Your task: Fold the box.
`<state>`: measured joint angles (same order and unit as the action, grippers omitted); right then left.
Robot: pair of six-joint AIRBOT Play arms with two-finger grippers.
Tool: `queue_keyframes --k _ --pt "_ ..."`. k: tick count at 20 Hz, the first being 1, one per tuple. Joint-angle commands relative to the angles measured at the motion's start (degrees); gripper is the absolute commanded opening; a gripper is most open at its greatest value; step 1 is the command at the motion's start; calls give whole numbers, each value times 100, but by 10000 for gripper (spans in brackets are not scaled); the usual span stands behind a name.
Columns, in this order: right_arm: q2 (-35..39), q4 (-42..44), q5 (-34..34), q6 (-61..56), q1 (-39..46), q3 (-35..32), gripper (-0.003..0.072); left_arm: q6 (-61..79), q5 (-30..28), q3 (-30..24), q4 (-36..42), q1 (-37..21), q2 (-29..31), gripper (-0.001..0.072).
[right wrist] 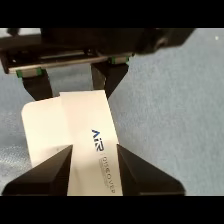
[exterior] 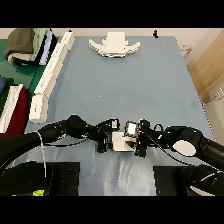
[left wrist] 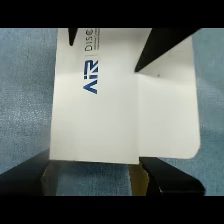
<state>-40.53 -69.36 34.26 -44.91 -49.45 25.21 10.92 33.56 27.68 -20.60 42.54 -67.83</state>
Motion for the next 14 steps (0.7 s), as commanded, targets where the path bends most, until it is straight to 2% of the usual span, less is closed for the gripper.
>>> queue_keyframes --k 1,4,7,10,14 --pt "131 188 247 365 -48 -15 487 2 -2 4 0 -2 -2 462" --pt "55 136 629 415 -170 -17 504 2 -4 4 0 -2 -4 462" --pt "-151 -378 374 560 -168 -15 619 0 -2 4 0 -2 -4 462" --pt "-293 -1027 -109 555 -168 -15 619 2 -2 4 0 -2 -2 461" --pt "-295 -1137 -195 555 -170 -15 619 2 -2 4 0 -2 -2 462"
